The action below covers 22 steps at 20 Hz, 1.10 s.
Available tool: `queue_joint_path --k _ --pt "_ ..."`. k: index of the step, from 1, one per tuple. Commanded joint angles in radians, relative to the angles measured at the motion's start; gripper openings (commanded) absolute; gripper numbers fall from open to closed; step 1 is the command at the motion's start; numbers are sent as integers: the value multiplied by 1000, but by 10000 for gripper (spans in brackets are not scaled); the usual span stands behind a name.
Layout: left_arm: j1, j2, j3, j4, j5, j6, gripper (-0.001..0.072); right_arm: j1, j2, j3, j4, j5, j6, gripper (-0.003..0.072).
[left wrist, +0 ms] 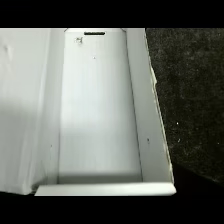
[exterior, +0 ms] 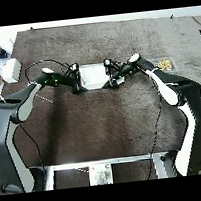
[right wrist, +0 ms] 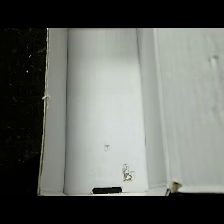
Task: Fold the box and place the chain.
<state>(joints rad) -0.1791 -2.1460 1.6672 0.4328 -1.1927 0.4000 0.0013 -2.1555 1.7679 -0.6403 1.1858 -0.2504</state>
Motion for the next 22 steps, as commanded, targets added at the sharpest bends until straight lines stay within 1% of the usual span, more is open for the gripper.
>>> queue_joint_path --k 1,8,9,10,22 --pt "0 0 0 -7 -1 0 642 -1 1 0 0 0 0 270" --pt "0 0 0 -6 0 0 635 0 1 0 0 0 0 270" --pt "0 0 0 -2 0 0 412 -1 1 0 0 0 0 270" --pt "0 0 0 7 0 1 340 -1 1 0 0 0 0 270" --pt "0 0 0 0 7 0 340 -1 1 0 0 0 0 270"
